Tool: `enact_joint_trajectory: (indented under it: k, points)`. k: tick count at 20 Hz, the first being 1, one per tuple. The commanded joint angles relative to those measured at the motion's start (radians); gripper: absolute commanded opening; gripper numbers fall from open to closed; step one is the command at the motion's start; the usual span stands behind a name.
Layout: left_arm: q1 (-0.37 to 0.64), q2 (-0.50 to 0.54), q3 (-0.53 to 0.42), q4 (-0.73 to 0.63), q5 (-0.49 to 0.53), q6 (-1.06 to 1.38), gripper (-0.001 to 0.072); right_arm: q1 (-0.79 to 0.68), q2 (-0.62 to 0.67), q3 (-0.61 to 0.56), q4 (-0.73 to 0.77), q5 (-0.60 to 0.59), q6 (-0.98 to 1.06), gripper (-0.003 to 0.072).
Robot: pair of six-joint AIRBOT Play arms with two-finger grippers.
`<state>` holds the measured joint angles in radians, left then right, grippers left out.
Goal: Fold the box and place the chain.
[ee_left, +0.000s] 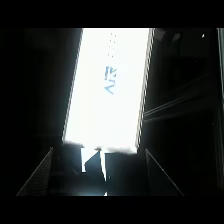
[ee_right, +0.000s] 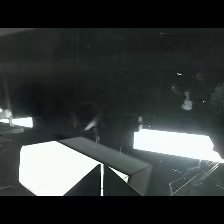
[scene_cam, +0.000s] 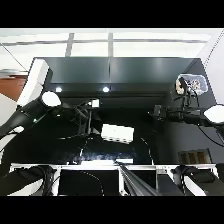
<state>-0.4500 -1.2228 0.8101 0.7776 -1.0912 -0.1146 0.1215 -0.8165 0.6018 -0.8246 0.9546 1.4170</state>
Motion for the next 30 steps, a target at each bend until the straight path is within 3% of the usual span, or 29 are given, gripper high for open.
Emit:
enact_joint_trajectory:
  k: [1,8,17,21,30]
  points:
    - [-0.102,-0.044,0.054,-0.001,0.06,-0.037,0.071,-0.003,0.0,0.001,-0.018,0.003,0.0,0.0028]
    - [-0.173,-0.11,0.059,-0.058,0.153,0.014,0.0711,-0.003,0.0,0.0,-0.027,0.006,0.0,0.0028]
    - [-0.206,-0.124,0.059,-0.057,0.141,0.013,0.0711,-0.003,0.0,0.0,-0.044,0.006,0.0,0.0027]
    - [-0.212,-0.144,0.059,-0.05,0.193,0.013,0.0711,-0.003,0.0,0.0,-0.043,0.006,0.0,0.0027]
    - [-0.212,-0.147,0.059,-0.053,0.166,0.005,0.0711,-0.003,0.0,0.0,-0.044,0.006,0.0,0.0027]
